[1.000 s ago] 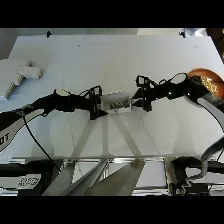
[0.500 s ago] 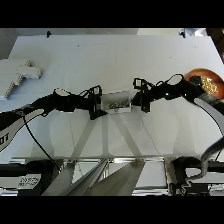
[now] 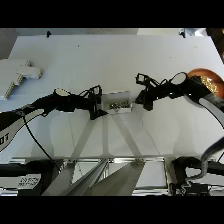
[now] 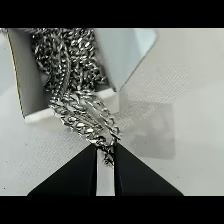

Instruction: Fold the box and place the chain.

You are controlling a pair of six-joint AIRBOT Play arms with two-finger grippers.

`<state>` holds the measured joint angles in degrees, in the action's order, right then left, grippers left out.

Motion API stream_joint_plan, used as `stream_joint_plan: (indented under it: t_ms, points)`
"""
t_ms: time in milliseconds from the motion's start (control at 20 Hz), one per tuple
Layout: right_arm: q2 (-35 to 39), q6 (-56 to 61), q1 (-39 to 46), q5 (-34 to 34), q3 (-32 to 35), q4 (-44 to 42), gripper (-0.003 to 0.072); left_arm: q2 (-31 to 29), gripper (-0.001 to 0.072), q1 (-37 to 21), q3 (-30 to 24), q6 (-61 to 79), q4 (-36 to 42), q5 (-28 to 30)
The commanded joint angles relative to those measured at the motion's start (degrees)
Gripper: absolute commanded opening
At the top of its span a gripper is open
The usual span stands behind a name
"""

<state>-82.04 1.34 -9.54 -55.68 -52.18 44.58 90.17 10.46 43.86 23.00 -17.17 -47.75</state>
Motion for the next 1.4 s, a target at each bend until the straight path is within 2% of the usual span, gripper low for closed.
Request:
stream_joint_plan:
  t_ms: [0,100,300,500,700,750,800,850,1200,1300,1350]
  points:
    - [5.31,1.88,0.70,0.35,0.00,-0.26,0.0011,0.00,0.0374,0.00,0.02,0.00,-0.04,-0.04]
    - [8.81,1.88,0.70,-1.03,0.00,-2.64,0.0011,0.00,0.0374,0.00,0.02,0.02,-0.04,-0.04]
    - [12.63,1.66,0.11,-5.22,-0.04,-16.46,0.0009,0.00,0.0374,0.00,0.02,0.00,-0.02,-0.04]
    - [11.21,1.70,-6.36,-4.55,-0.02,-14.29,0.0008,0.00,0.0374,0.00,0.02,0.02,-0.02,-0.04]
    - [5.95,1.92,-11.93,-4.07,-0.04,-11.63,0.0026,0.00,0.0374,0.00,0.02,0.02,-0.02,-0.04]
    - [5.16,2.62,-12.31,-4.07,-0.04,-11.32,0.0136,0.00,0.0374,0.00,0.02,0.02,-0.02,-0.04]
    - [4.90,3.87,-12.28,-3.96,-0.04,-11.50,0.0280,0.00,0.0374,0.00,0.02,0.02,-0.02,-0.04]
    - [5.01,4.74,-11.87,-3.85,-0.04,-11.47,0.0330,0.00,0.0374,0.00,0.02,0.02,-0.04,-0.04]
    - [11.37,4.81,-1.33,-9.75,-0.04,-11.30,0.0314,0.00,0.0374,0.00,0.02,0.02,-0.02,-0.04]
    - [11.98,4.83,2.19,-9.27,0.00,-8.87,0.0312,0.00,0.0374,0.00,0.02,0.00,-0.02,-0.04]
    - [11.50,4.87,3.23,-8.61,0.04,-6.10,0.0284,0.00,0.0374,0.00,0.02,0.02,-0.02,-0.04]
